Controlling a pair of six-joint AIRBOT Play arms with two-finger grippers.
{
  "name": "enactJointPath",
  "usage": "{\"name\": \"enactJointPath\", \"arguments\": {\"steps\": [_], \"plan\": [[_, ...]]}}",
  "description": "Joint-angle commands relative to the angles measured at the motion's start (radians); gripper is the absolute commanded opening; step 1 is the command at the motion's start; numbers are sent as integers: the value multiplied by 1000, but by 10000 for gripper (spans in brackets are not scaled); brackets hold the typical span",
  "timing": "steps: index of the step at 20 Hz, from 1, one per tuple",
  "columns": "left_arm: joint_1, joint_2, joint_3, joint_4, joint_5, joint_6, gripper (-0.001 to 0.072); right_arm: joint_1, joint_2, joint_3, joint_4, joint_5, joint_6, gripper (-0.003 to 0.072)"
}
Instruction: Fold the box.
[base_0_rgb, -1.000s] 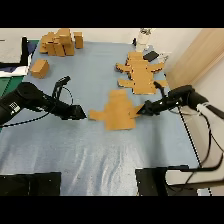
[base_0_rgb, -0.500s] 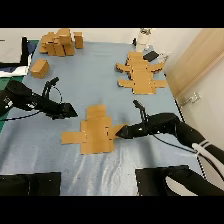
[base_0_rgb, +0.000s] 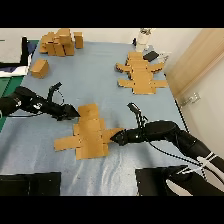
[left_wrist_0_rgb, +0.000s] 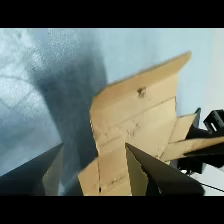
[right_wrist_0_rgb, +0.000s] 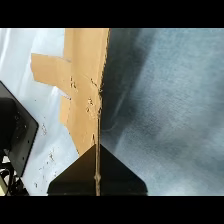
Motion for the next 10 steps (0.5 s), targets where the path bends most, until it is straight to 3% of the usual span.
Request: {"name": "enactJointPath", "arguments": {"steps": [1,5,10], "plan": [[2,-76,-1,-140,14,152,594,12,6,-2,-3,2,8,0],[2,-170,0,-350,-129,327,594,12,1,-2,-6,-6,16,0],[3,-207,0,-280,-270,349,573,12,1,-1,-7,-7,16,0]]}}
